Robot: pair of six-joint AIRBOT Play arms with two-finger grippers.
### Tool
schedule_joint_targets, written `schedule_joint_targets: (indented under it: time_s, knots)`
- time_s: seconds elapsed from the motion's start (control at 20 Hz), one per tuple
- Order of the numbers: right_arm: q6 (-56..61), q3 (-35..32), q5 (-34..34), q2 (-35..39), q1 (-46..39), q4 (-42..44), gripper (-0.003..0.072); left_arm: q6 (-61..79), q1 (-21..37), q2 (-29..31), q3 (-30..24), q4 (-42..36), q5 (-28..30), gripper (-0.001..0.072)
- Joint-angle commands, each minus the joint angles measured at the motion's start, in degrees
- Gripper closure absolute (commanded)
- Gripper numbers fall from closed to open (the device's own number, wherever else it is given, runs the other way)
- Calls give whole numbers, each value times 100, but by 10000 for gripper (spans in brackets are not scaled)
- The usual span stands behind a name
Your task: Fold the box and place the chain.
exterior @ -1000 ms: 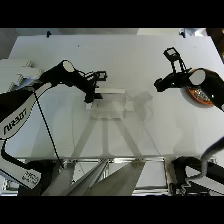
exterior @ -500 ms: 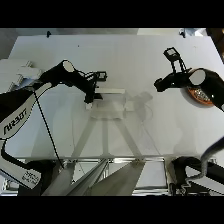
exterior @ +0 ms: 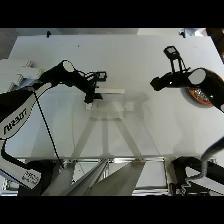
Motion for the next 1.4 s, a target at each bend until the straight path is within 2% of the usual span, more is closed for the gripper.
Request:
schedule_joint_targets:
  time_s: [0.0,0.05,0.1,0.3,0.5,0.7,0.9,1.1,1.25,1.35]
  knots:
    - [-695,7,686,57,494,229,107,2,-4,0,2,0,0,702]
    - [-920,7,907,107,723,229,-8,2,-4,0,2,0,0,702]
    - [-988,7,1106,186,981,236,-15,2,-4,0,2,0,0,702]
    - [-992,13,1510,667,1991,234,-17,2,-4,0,2,0,2,702]
    - [-1303,17,1340,962,2734,203,-25,2,-4,0,2,0,0,702]
    - [-1303,17,1683,1008,3097,199,-17,0,-4,0,2,0,2,702]
    - [-1303,13,1727,1036,3095,151,-5,2,-4,0,2,0,0,702]
    - [-1794,-264,1088,1126,2826,87,-5,2,-4,0,2,0,0,702]
    - [-2496,-1036,334,1480,2559,186,-5,2,-4,0,2,0,2,702]
    - [-3176,-1532,-66,1587,2511,579,-5,2,-4,0,2,0,2,702]
